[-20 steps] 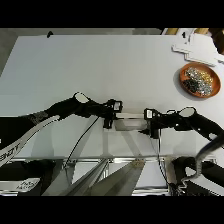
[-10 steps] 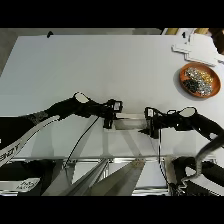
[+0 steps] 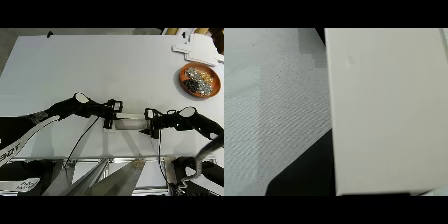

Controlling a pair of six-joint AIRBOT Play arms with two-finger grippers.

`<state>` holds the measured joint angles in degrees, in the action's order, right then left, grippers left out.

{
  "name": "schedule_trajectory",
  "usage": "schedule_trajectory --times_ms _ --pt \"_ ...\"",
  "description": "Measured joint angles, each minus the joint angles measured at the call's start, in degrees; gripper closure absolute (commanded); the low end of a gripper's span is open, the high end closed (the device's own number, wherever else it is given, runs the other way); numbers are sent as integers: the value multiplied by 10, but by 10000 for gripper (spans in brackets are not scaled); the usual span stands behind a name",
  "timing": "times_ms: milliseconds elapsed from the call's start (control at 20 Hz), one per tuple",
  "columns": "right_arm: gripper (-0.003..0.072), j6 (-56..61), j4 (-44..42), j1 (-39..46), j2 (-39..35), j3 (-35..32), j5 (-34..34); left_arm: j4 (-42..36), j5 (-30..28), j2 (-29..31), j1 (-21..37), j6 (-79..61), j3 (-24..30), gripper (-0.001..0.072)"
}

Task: Fold the box and place the chain.

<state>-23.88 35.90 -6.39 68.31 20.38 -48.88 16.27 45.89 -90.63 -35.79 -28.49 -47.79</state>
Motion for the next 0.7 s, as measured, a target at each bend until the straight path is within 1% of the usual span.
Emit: schedule_trajectory --times_ms 700 --pt "366 0 14 0 -5 0 10 0 0 0 0 0 0 699"
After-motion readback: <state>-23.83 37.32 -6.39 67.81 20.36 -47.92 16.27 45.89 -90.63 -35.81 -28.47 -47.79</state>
